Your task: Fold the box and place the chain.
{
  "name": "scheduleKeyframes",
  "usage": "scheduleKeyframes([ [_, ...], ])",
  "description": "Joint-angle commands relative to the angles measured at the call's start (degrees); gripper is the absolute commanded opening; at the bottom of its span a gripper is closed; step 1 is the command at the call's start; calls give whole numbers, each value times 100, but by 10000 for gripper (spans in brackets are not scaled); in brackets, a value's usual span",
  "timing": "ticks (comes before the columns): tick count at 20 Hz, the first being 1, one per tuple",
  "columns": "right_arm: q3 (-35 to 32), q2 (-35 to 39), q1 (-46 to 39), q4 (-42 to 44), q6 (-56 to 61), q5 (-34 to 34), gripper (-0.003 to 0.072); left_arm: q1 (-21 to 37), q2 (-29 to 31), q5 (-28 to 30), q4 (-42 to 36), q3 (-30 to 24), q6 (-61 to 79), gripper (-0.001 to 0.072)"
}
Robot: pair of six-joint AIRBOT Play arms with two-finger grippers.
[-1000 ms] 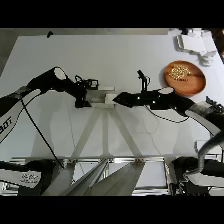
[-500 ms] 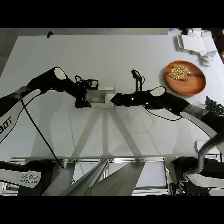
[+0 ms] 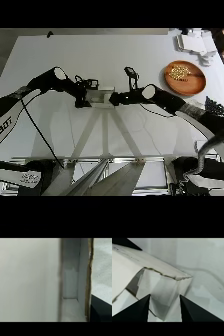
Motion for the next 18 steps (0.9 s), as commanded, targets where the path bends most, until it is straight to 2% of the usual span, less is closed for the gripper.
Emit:
scheduleKeyframes([
  [1, 37, -4, 197, -2181, 1941, -81, 417, -2, 0, 2, 0, 0, -4, 17],
  [3, 57, -9, 225, -2557, 2452, -85, 417, -2, -2, 2, 0, 0, -2, 17],
  [6, 317, -24, 245, -2603, 2625, -15, 420, -2, -2, 2, 0, 0, -2, 17],
  [8, 621, -76, 321, -2603, 2618, 243, 598, -2, -2, 0, 0, 0, -2, 17],
  [9, 765, -129, 363, -2610, 2616, 420, 608, 0, -2, 0, 0, 0, -2, 17],
  [13, 1261, -581, 634, -3305, 2806, 1069, 600, -2, -2, 2, 0, 0, -2, 17],
  [15, 1530, -861, 772, -4026, 3532, 1357, 592, -2, -2, 2, 0, 0, -2, 17],
  [18, 1895, -1161, 894, -4903, 4385, 1639, 529, 0, -2, 0, 0, 0, -2, 17],
])
